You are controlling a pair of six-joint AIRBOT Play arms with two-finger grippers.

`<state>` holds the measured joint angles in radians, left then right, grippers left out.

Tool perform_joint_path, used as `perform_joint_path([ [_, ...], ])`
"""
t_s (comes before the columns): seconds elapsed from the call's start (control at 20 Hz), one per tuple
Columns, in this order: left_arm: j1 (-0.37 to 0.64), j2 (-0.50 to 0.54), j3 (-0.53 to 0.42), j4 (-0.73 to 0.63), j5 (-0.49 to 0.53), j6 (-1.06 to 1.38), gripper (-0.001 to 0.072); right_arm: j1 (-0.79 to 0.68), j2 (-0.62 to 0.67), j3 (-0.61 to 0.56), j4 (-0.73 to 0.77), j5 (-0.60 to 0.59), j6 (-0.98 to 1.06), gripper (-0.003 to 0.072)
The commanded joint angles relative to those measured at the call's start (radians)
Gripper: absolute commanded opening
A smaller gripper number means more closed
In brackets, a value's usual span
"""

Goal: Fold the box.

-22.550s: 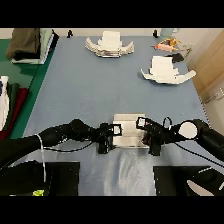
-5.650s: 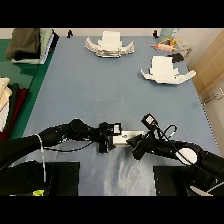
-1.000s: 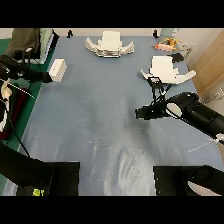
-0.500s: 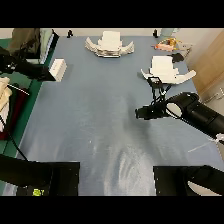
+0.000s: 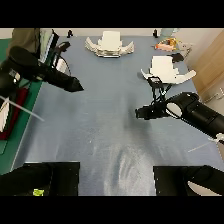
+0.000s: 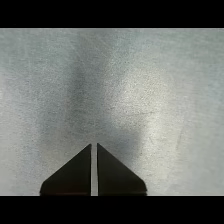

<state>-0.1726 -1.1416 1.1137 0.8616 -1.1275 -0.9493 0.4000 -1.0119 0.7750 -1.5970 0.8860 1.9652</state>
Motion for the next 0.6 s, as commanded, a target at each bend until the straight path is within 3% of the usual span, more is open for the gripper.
perform_joint_path([
  [0.0,-0.135,0.168,-0.220,0.021,0.203,-0.013,0.0014,0.000,-0.001,0.001,0.000,0.000,0.000,0.0059],
  [0.15,-0.186,0.196,-0.288,0.021,0.233,-0.013,0.0016,0.000,-0.001,0.001,0.000,0.000,0.000,0.0059],
  [0.3,-0.189,0.192,-0.289,0.018,0.183,-0.011,0.0015,0.000,-0.001,0.001,0.000,0.000,0.000,0.0059],
  [0.55,-0.189,0.192,-0.289,0.017,0.184,-0.011,0.0016,0.000,-0.001,0.001,0.000,0.000,0.000,0.0059],
])
